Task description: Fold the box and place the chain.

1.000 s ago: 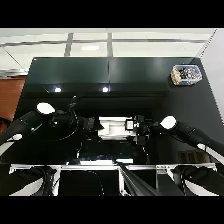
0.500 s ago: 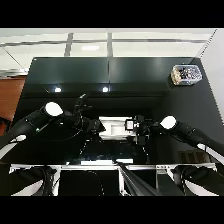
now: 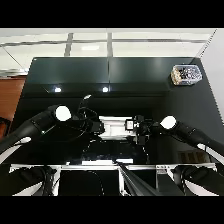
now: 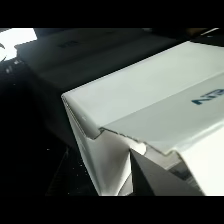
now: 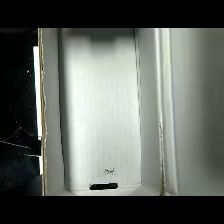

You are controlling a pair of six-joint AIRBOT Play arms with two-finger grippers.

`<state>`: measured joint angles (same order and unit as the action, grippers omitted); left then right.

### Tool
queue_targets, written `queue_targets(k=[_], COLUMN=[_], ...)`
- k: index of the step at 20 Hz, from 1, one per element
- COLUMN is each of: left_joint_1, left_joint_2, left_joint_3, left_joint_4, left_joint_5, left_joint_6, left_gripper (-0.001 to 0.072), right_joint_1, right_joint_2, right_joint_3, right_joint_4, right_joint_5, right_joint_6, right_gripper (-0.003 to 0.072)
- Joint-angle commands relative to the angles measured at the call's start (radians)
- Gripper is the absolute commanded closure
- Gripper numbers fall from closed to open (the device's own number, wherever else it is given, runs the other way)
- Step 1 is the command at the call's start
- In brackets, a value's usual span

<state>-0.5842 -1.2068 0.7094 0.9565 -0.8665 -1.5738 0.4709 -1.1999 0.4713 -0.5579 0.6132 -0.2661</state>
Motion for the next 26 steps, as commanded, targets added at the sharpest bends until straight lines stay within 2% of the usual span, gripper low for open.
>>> queue_targets(k=[1,6,12,19,21,22,26], left_joint_1=[-0.051,-0.117,-0.179,-0.231,-0.246,-0.246,-0.245], left_joint_2=[-0.029,-0.068,-0.185,-0.211,-0.211,-0.212,-0.218], left_joint_3=[0.039,0.104,0.25,0.28,0.28,0.28,0.28], left_joint_4=[0.136,0.289,0.449,0.5,0.504,0.499,0.496], left_joint_5=[0.006,-0.036,-0.217,-0.213,-0.182,-0.176,-0.165], left_joint_6=[-0.128,-0.308,-0.466,-0.712,-0.736,-0.736,-0.735], left_gripper=[0.0267,0.0267,0.0268,0.0268,0.0275,0.0304,0.0314], right_joint_1=[0.001,0.001,0.001,0.001,0.001,0.001,0.001], right_joint_2=[0.0,0.0,0.0,0.0,0.0,0.0,0.0], right_joint_3=[-0.001,-0.001,-0.001,-0.001,-0.001,-0.001,-0.001], right_joint_4=[0.0,0.0,0.0,0.0,0.0,0.0,0.0], right_joint_5=[0.0,0.0,0.0,0.0,0.0,0.0,0.0], right_joint_6=[0.0,0.0,0.0,0.0,0.0,0.0,0.0], right_gripper=[0.0454,0.0454,0.0454,0.0453,0.0454,0.0454,0.0454])
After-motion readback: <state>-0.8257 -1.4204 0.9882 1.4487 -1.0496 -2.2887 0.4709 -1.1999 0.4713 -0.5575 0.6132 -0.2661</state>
